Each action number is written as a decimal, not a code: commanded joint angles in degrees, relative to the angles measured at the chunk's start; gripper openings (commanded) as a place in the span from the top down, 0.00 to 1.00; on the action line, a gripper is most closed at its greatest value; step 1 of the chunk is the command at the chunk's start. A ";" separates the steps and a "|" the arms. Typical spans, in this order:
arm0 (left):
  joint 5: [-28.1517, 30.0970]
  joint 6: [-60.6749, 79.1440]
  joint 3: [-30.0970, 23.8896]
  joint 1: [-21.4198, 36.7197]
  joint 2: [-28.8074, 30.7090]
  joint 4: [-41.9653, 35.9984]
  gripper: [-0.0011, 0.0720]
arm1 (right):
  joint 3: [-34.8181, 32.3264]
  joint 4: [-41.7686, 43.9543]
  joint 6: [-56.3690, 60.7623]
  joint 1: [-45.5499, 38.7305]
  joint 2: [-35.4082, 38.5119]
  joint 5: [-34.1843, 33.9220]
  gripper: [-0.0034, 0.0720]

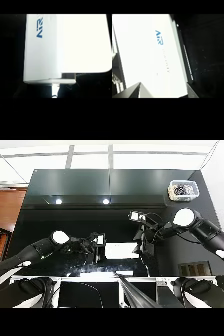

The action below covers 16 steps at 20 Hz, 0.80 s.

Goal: Fold the box and place the chain.

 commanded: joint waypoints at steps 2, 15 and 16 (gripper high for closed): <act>-0.04 0.00 0.04 -0.04 -0.04 0.00 0.47 | -0.04 -2.84 -0.55 2.23 0.02 -0.15 0.07; -0.07 -0.02 0.04 -0.04 -0.04 0.02 0.47 | -0.02 -7.65 -2.43 6.29 0.04 -3.19 0.55; -0.07 -0.02 0.04 -0.04 -0.04 0.02 0.47 | -0.04 -7.67 -2.43 6.29 0.04 -2.97 0.55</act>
